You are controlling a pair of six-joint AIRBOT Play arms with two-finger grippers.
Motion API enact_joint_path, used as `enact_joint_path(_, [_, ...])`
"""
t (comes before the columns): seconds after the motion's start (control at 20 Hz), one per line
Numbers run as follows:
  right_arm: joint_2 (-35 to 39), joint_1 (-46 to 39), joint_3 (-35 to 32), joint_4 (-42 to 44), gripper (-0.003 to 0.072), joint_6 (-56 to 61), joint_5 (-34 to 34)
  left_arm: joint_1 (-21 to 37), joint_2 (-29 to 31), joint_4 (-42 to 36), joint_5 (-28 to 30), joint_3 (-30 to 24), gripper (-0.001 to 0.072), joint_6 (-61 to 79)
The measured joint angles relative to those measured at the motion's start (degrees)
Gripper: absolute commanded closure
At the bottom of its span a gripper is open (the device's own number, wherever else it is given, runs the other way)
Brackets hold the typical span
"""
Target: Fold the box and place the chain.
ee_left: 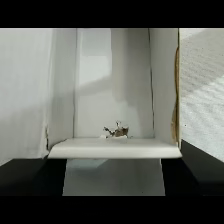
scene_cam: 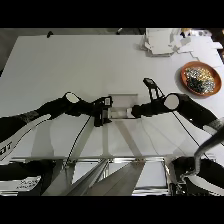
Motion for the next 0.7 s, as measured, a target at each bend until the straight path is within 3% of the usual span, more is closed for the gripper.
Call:
enact_joint_path(0.3, [-3.23,4.17,5.75,-13.0,0.0363,12.46,5.77,0.0,0.0,0.0,0.0,0.0,0.0437,-0.02])
enact_joint_path(0.35, [-4.11,4.76,6.86,-14.69,0.0418,13.86,6.95,0.0,0.0,-0.02,0.0,0.02,0.0437,-0.02])
enact_joint_path(0.5, [-7.02,6.82,10.43,-18.75,0.0462,17.68,9.77,0.0,0.0,-0.02,0.02,0.02,0.0437,-0.02])
enact_joint_path(0.7, [-10.95,9.16,14.53,-22.67,0.0475,21.62,12.85,0.0,0.0,0.0,0.02,0.0,0.0437,-0.02])
